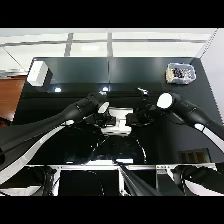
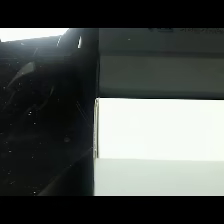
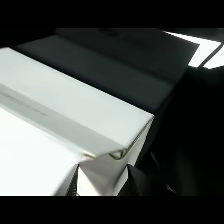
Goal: Fold the box and place the chain.
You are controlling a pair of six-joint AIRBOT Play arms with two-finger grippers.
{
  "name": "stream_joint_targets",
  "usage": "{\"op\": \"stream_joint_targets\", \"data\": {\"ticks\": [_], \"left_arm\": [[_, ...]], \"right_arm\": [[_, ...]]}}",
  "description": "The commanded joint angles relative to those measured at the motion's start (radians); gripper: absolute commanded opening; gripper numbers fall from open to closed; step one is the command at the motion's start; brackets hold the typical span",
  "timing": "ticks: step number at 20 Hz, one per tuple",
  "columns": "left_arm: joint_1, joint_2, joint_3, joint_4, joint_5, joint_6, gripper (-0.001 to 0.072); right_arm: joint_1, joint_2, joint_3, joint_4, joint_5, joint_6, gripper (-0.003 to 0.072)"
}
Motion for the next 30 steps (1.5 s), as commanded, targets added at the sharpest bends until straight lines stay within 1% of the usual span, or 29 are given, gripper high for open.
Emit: {"op": "stream_joint_targets", "data": {"ticks": [1,2,5,8,11,13,14,20,21,22,23,24,30], "left_arm": [[0.000,0.000,0.000,0.000,0.002,0.000,0.0025],[0.000,0.000,0.000,0.000,0.002,0.000,0.0025],[0.000,0.000,0.000,0.000,0.002,0.000,0.0025],[0.000,0.000,0.000,0.000,0.001,0.000,0.0025],[0.000,0.000,0.000,0.000,0.002,0.000,0.0025],[0.000,0.000,0.000,0.000,0.002,0.000,0.0025],[0.000,0.000,0.000,0.000,0.001,0.000,0.0025],[0.000,0.000,0.000,0.000,0.001,0.000,0.0025],[0.000,0.000,0.000,0.000,0.001,0.000,0.0025],[0.000,0.000,0.000,0.000,0.001,0.000,0.0025],[0.000,0.000,0.000,0.000,0.001,0.000,0.0025],[0.000,0.000,0.000,0.000,0.001,0.000,0.0025],[0.000,0.000,0.000,0.000,0.002,0.000,0.0025]], "right_arm": [[0.068,-0.041,0.046,-0.111,0.005,0.140,0.0323],[0.084,-0.045,0.050,-0.141,0.003,0.162,0.0299],[0.114,-0.056,0.060,-0.235,0.006,0.256,0.0296],[0.124,-0.082,0.062,-0.272,0.013,0.328,0.0294],[0.161,-0.138,0.117,-0.364,0.116,0.432,0.0295],[0.201,-0.153,0.160,-0.463,0.144,0.522,0.0294],[0.216,-0.153,0.174,-0.486,0.146,0.560,0.0294],[0.238,-0.184,0.191,-0.502,0.156,0.681,0.0292],[0.238,-0.189,0.191,-0.499,0.162,0.683,0.0150],[0.238,-0.189,0.191,-0.497,0.161,0.690,0.0114],[0.238,-0.189,0.191,-0.496,0.163,0.710,0.0114],[0.238,-0.189,0.191,-0.497,0.166,0.719,0.0018],[0.238,-0.189,0.191,-0.494,0.180,0.723,0.0024]]}}
